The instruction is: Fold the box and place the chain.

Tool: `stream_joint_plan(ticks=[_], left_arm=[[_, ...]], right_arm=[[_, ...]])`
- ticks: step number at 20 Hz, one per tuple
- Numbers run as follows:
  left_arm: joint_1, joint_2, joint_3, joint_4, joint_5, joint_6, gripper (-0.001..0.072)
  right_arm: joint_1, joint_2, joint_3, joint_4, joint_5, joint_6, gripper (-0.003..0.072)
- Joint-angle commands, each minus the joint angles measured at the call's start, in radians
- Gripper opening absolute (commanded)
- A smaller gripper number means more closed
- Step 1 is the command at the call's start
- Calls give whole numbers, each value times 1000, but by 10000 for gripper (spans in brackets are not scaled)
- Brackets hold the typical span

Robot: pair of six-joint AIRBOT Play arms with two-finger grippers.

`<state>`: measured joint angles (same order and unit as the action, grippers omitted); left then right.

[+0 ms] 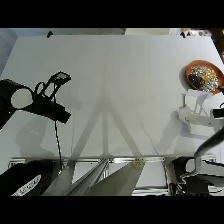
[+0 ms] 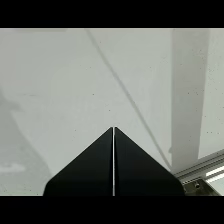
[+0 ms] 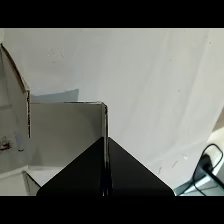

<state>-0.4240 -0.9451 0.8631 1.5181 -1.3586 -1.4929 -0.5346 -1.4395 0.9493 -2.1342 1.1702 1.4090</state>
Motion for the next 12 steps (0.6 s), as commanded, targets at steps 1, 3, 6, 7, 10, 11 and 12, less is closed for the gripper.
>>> stream_joint_plan(ticks=[1,3,6,7,10,11,12], left_arm=[[1,1,0,0,0,0,10],[1,1,0,1,0,0,10],[1,1,0,1,0,0,10],[1,1,0,0,0,0,10],[1,1,0,0,0,0,10],[1,1,0,0,0,0,10],[1,1,0,0,0,0,10]], right_arm=[[54,64,0,150,25,-65,18],[113,129,-1,315,6,-83,18],[179,252,-60,673,-84,-126,18],[206,294,-99,777,-111,-154,18],[338,434,-257,943,-169,-214,18],[392,480,-314,969,-192,-213,18],[449,523,-369,995,-215,-212,18]])
